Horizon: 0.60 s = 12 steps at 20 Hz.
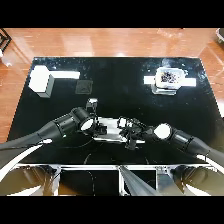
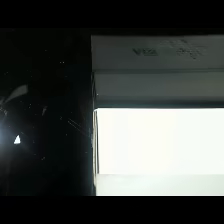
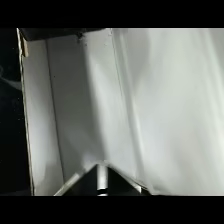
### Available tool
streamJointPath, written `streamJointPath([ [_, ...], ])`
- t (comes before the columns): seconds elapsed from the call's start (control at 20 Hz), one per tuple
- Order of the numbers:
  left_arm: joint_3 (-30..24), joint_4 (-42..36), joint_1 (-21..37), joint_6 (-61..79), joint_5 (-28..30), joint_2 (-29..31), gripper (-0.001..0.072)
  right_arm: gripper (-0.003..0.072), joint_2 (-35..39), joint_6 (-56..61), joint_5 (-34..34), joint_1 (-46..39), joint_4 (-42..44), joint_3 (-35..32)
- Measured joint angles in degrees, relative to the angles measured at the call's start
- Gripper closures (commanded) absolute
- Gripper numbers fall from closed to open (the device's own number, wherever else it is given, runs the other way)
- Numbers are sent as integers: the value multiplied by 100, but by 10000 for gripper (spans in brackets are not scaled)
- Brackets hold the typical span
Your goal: Fold the box and place the chain.
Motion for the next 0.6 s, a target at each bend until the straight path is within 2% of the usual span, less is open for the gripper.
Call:
streamJointPath([
  [0.15,0,-2,-2,-4,-2,0,685,664,39,518,125,-210,-232,0],
  [0.3,0,-2,-7,2,-24,0,685,664,238,1329,599,-758,-520,0],
  [0.45,0,-2,-7,0,-22,0,685,664,621,2312,1515,-1722,-901,0],
  [0.6,0,0,-7,0,-28,0,685,664,1034,3810,2621,-3119,-1598,0],
])
